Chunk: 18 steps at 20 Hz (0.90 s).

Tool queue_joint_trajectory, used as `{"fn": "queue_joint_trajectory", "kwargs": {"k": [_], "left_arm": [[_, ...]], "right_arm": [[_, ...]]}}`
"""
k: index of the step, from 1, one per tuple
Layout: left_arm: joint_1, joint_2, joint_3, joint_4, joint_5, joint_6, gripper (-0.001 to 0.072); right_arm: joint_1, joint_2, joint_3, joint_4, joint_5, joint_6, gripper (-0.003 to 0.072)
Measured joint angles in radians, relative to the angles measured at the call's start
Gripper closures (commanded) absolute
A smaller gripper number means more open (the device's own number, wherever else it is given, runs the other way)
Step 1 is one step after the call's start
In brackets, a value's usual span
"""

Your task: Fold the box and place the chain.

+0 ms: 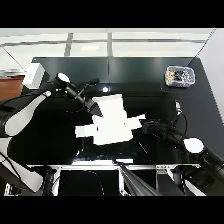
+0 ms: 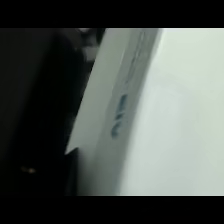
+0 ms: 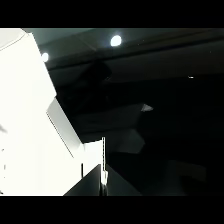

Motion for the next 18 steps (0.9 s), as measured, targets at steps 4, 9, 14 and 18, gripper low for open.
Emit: {"fn": "queue_joint_trajectory", "kwargs": {"k": [4, 9, 14, 18], "left_arm": [[-0.003, -0.019, 0.023, 0.061, -0.022, 0.010, 0.0678], [-0.003, -0.025, 0.030, 0.102, -0.034, 0.020, 0.0685], [-0.003, 0.046, 0.013, 0.138, -0.022, 0.012, 0.0687], [-0.018, 0.264, -0.164, 0.092, 0.147, 0.149, 0.0684]], "right_arm": [[0.000, 0.000, 0.000, -0.002, 0.002, 0.000, 0.0667], [-0.001, 0.000, 0.001, -0.019, 0.004, 0.003, -0.0018], [-0.124, 0.000, 0.130, -0.272, 0.232, 0.037, -0.0018], [-0.269, 0.000, 0.302, -0.632, 0.574, 0.081, -0.0017]]}}
